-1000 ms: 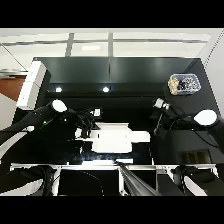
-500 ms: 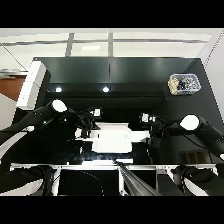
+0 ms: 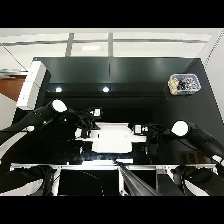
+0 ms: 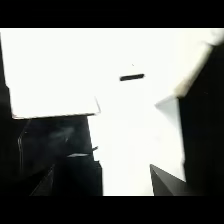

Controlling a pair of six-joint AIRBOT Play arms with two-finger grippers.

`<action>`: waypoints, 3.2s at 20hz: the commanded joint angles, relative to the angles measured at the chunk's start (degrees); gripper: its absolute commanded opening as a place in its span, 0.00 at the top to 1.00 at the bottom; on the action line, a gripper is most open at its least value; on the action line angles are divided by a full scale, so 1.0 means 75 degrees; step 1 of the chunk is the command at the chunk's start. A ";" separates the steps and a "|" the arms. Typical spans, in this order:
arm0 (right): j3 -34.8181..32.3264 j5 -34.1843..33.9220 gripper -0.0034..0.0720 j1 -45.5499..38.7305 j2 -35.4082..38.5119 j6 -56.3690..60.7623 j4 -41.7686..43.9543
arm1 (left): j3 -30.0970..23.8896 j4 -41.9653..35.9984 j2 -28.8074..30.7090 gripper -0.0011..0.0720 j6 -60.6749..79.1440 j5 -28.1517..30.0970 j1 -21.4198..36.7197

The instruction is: Fold the box and place the chain.

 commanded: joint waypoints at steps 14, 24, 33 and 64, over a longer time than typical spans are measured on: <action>-0.0012 -0.1183 0.02 0.1635 -0.0289 -0.0388 0.0933 | -0.0003 0.0000 -0.0006 0.94 -0.0003 0.0003 0.0000; 0.0099 -0.1935 0.03 0.2113 -0.0341 -0.0134 0.1230 | -0.0003 0.0000 -0.0006 0.94 -0.0041 0.0000 0.0000; 0.0198 -0.2186 0.03 0.1696 0.0408 0.0813 0.0787 | -0.0003 0.0000 -0.0006 0.94 -0.0041 0.0000 0.0000; 0.0513 -0.1827 0.02 0.0356 -0.0458 -0.2282 0.3042 | -0.0003 0.0006 0.0009 0.95 -0.0047 0.0064 0.0000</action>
